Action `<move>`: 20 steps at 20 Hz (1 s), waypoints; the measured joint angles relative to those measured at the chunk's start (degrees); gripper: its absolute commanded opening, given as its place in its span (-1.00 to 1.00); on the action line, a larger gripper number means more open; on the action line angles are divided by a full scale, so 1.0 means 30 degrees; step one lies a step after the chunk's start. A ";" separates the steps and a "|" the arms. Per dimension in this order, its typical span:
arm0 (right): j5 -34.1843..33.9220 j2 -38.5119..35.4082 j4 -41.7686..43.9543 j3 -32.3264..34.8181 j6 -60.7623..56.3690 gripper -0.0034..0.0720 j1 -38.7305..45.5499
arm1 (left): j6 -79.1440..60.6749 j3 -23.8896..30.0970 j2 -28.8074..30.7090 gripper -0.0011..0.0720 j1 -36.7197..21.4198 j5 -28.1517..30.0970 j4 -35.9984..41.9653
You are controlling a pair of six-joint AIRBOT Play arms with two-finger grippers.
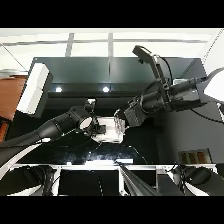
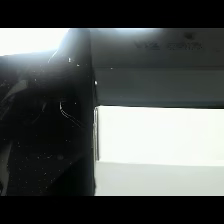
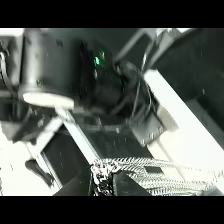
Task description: Fold the box and place the chain.
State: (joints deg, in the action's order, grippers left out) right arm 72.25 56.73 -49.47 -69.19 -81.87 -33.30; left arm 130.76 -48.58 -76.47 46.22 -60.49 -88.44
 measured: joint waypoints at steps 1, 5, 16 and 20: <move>-0.0474 0.0007 0.0262 0.0044 0.0102 -0.86 0.0000 | -0.0007 0.0000 0.0000 -0.89 0.0000 0.0000 0.0000; -0.1603 0.0022 0.0867 0.0160 0.0277 -0.86 0.0000 | 0.0000 0.0000 0.0000 -0.89 0.0000 -0.0007 0.0007; -0.2361 0.0036 0.0845 0.3614 -0.0182 -0.85 0.0000 | 0.0000 0.0000 0.0000 -0.89 0.0000 -0.0007 0.0000; -0.3286 0.0102 0.1100 0.4903 -0.0270 -0.85 0.0000 | -0.0007 0.0000 0.0000 -0.89 0.0000 -0.0007 0.0000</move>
State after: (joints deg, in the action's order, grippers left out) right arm 62.39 57.04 -46.17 -54.48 -82.67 -33.30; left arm 130.74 -48.58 -76.47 46.22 -60.51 -88.44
